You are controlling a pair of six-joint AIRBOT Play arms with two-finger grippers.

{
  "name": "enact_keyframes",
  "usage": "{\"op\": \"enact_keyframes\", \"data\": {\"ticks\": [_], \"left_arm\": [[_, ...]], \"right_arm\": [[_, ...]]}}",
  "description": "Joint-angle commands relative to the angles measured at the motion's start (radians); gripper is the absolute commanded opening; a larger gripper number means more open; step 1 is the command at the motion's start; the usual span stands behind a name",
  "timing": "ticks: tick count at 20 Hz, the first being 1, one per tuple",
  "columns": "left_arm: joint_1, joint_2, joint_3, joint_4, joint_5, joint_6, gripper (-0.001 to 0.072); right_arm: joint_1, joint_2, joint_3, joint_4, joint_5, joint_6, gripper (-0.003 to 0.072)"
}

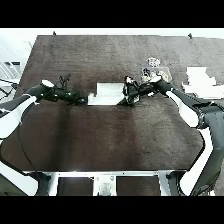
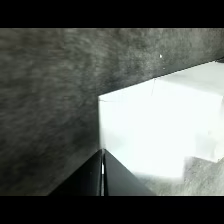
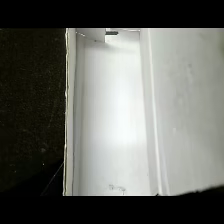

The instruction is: Fold the box and place the chain.

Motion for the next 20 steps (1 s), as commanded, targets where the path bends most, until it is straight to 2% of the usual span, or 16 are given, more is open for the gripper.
{"op": "enact_keyframes", "data": {"ticks": [1,5,10,15,20], "left_arm": [[-0.027,-0.027,0.0,-0.036,0.013,0.001,0.0016],[-0.027,-0.032,0.017,-0.054,-0.014,0.027,0.0017],[0.017,-0.028,0.123,-0.029,-0.137,0.026,0.0015],[0.034,0.004,0.123,0.173,-0.134,-0.09,0.0016],[0.031,0.001,0.12,0.192,-0.117,-0.097,0.0016]], "right_arm": [[0.001,0.0,0.0,0.001,0.0,0.0,0.0485],[0.001,0.0,0.0,0.001,0.0,0.0,0.0485],[0.001,0.0,0.0,0.001,0.0,0.0,0.0485],[0.001,0.0,0.0,0.001,0.0,0.0,0.0485],[0.001,0.0,0.0,0.001,0.0,0.0,0.0485]]}}
